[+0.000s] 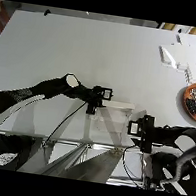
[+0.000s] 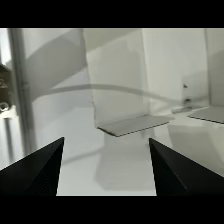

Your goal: Fold the box and place the chain.

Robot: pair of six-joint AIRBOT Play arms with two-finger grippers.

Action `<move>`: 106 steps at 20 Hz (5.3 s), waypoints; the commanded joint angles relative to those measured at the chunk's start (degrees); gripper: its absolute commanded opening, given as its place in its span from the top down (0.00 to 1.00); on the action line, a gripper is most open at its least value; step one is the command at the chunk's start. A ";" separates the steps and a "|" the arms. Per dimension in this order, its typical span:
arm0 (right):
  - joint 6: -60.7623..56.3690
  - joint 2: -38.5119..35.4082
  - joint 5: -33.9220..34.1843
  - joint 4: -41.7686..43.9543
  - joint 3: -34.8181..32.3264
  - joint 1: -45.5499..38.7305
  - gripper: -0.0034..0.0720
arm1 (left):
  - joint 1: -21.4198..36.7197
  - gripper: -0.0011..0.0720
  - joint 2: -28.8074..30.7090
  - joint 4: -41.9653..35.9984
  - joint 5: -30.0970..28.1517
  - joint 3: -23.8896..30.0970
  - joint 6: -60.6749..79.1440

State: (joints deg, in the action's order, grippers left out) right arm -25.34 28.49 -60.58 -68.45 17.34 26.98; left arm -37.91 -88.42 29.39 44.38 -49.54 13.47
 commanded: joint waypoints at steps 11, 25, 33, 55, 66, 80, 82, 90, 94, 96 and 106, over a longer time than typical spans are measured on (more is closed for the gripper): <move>3.10 -2.45 18.47 -3.56 -8.92 9.01 0.05 | -0.04 0.93 0.04 0.00 0.00 -0.04 0.02; 3.61 4.74 16.33 -1.86 -1.64 -0.52 0.05 | -0.04 0.93 0.04 0.00 0.00 -0.04 0.02; 11.08 13.29 14.47 6.88 2.91 -6.49 0.05 | -0.04 0.93 0.04 0.00 0.00 -0.04 0.02; 40.85 30.16 9.62 28.30 5.03 -19.96 0.05 | -0.04 0.93 0.04 0.00 0.00 -0.04 0.02; 42.05 31.17 7.65 28.26 2.62 -19.89 0.07 | -0.04 0.93 0.04 0.00 0.00 -0.04 0.02; 45.38 33.97 10.86 31.36 1.99 -17.29 0.10 | -0.04 0.93 0.04 0.00 0.00 -0.04 0.00; 45.38 34.03 10.99 31.06 1.99 -17.29 0.12 | -0.04 0.93 0.04 0.00 0.02 -0.04 0.02; 45.35 34.18 11.02 30.99 1.99 -17.79 0.42 | -0.04 0.93 0.04 0.00 0.00 -0.04 0.02; 45.35 34.18 10.88 30.73 1.99 -18.84 0.42 | -0.04 0.93 0.04 0.00 0.00 -0.04 0.02; 45.35 34.18 10.82 30.75 1.99 -18.84 0.44 | -0.04 0.93 0.04 0.00 0.02 -0.04 0.02; 45.35 34.18 10.62 30.73 1.99 -18.84 0.51 | -0.04 0.93 0.04 0.00 0.02 -0.04 0.02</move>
State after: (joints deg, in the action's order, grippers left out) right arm 20.03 62.65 -49.87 -37.69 19.31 8.19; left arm -37.95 -88.42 29.34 44.38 -49.52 13.50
